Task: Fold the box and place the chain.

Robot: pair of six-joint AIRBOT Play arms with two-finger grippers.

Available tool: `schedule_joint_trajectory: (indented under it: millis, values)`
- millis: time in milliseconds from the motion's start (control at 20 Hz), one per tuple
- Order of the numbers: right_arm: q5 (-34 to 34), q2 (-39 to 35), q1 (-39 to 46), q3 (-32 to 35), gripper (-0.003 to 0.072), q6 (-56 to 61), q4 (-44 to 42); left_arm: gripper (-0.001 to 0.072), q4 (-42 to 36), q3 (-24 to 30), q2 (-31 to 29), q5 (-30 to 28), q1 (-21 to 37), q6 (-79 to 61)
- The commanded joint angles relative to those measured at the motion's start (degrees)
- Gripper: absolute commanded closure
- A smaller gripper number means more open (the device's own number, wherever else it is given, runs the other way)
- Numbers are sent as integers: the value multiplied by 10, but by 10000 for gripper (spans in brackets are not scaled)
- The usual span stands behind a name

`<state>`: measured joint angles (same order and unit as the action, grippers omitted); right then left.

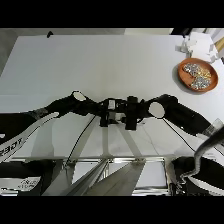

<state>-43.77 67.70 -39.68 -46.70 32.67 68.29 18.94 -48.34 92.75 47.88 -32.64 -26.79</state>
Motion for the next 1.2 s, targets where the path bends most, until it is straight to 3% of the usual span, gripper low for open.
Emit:
schedule_joint_trajectory:
  millis: [0,200,350,400,550,650,1150]
  values:
    - [-1,-22,3,0,327,-1,-16,638,-1,0,0,-5,0,2]
    - [-40,-72,52,0,331,-1,-66,638,-1,0,0,-5,0,2]
    - [-94,-86,143,18,647,-6,-166,638,-1,0,0,-5,0,2]
    - [-86,-85,169,41,666,-38,-228,638,-1,0,0,-5,0,2]
    - [-56,-85,203,124,667,-152,-388,638,-1,0,0,-5,0,2]
    - [-44,-76,203,151,667,-161,-391,638,-1,0,0,-5,0,2]
    - [-37,-47,182,156,667,-164,-348,638,-1,0,0,-5,0,2]
